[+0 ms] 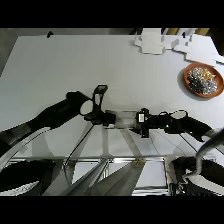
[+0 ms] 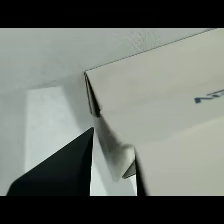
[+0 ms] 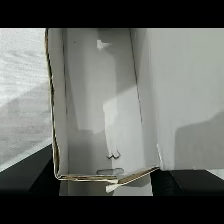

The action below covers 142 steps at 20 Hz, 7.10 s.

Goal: Fold the box and place the chain.

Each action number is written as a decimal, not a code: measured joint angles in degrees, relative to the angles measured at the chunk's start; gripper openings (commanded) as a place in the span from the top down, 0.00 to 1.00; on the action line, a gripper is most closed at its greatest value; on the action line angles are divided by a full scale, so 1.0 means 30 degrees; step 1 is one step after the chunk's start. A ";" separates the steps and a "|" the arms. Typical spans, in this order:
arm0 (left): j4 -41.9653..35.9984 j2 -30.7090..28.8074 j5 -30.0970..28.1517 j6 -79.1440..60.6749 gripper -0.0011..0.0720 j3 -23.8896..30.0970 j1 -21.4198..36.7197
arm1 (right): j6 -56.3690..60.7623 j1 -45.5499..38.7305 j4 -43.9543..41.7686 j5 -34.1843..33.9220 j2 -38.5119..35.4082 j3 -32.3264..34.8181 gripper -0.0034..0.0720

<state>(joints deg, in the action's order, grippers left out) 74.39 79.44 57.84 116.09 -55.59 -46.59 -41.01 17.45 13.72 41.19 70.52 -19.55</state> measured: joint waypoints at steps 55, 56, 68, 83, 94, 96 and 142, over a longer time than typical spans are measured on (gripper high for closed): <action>0.3286 0.2259 0.2047 0.5042 0.59 -0.1982 -0.1559 | -0.0044 0.0007 0.0022 0.0007 0.0000 0.0000 0.56; 0.3300 0.2025 0.2193 0.4707 0.59 -0.1982 -0.1457 | -0.0036 0.0007 0.0015 0.0007 0.0000 0.0000 0.56; 0.1712 -0.2244 0.4867 -0.0758 0.58 -0.1974 0.0379 | 0.0007 0.0007 0.0000 0.0000 0.0000 0.0000 0.56; -0.3286 -0.6951 0.2390 -2.8880 0.32 0.4656 0.5523 | 0.0007 0.0007 -0.0007 0.0000 0.0000 0.0000 0.56; -1.2407 -0.3104 -0.4801 -4.6074 0.25 0.8641 0.6543 | 0.0007 0.0007 -0.0007 -0.0007 0.0000 0.0000 0.56; -1.3799 -0.2382 -0.5268 -4.6803 0.03 0.8699 0.6492 | 0.0007 0.0007 -0.0007 -0.0007 0.0000 0.0000 0.56; -2.1070 0.0117 -0.5202 -4.9776 0.61 0.8721 0.6091 | 0.0000 0.0000 -0.0007 -0.0036 0.0000 0.0000 0.56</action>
<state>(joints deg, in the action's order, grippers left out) 11.18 79.79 42.24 -33.23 -29.43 -28.32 -41.01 17.45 13.69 41.08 70.52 -19.55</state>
